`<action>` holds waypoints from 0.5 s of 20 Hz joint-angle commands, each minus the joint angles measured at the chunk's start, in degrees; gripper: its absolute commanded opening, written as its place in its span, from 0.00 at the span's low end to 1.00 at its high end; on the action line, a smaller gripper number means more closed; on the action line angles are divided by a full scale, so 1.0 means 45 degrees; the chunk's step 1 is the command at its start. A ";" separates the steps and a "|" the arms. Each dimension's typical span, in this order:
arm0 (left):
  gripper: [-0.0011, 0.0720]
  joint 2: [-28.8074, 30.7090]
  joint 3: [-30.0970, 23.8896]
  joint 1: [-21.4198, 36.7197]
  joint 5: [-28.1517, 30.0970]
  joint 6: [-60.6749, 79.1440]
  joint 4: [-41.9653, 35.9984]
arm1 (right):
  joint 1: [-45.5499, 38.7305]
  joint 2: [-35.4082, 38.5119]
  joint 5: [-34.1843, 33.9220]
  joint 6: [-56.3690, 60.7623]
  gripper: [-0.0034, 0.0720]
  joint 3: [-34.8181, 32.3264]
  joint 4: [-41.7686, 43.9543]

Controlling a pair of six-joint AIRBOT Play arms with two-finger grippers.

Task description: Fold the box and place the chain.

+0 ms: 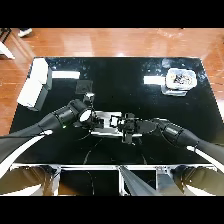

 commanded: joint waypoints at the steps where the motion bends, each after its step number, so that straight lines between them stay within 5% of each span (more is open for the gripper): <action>1: 0.05 0.0000 0.0000 0.0005 -0.0296 -0.0005 0.0005 | -0.0345 0.0189 -0.0471 0.2317 0.08 0.0005 -0.0306; 6: 0.05 0.0000 0.0000 0.0005 -0.0461 -0.0005 0.0005 | -0.2905 0.1783 -0.4444 0.7902 0.08 0.0010 -0.2565; 10: 0.05 0.0000 0.0000 0.0005 -0.0461 -0.0005 0.0005 | -0.7014 0.3351 -0.7679 1.1555 0.08 0.0005 -0.2540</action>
